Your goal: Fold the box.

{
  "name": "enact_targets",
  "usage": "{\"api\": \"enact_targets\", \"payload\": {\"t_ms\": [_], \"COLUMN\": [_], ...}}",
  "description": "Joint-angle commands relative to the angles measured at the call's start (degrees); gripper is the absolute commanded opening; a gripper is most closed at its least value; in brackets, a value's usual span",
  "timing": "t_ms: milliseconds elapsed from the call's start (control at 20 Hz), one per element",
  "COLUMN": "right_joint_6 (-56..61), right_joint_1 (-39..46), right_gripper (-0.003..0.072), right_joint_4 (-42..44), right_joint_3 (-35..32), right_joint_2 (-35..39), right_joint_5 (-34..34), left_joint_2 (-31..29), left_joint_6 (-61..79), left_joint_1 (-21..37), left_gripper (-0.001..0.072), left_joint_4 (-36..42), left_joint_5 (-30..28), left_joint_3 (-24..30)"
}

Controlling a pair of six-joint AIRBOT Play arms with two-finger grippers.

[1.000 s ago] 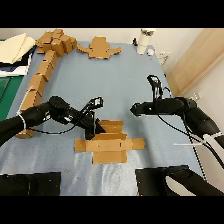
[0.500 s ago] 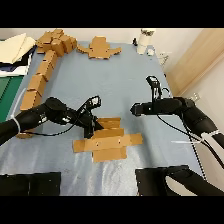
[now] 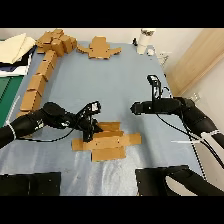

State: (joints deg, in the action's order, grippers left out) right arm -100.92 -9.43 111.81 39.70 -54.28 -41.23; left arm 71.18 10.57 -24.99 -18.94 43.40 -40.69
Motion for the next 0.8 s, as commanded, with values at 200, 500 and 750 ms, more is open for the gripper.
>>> {"api": "enact_targets", "payload": {"t_ms": [200,500,750], "right_joint_6": [0.00,-0.02,0.00], "right_joint_1": [-0.07,-0.09,-0.09], "right_gripper": [0.0352,0.0335,0.0005], "right_joint_4": [0.04,0.04,0.02], "right_joint_3": [0.02,0.02,0.04], "right_joint_2": [-0.04,-0.04,-0.02], "right_joint_5": [0.26,-0.31,-3.89], "left_joint_2": [-0.09,-0.09,-0.11], "left_joint_6": [0.81,-0.31,-1.16], "left_joint_1": [-0.74,-0.74,-0.74], "left_gripper": [0.0013,0.0013,0.0013], "left_joint_4": [0.04,0.04,-0.63], "left_joint_5": [-1.44,-0.66,0.24], "left_joint_3": [2.01,2.10,2.14]}}
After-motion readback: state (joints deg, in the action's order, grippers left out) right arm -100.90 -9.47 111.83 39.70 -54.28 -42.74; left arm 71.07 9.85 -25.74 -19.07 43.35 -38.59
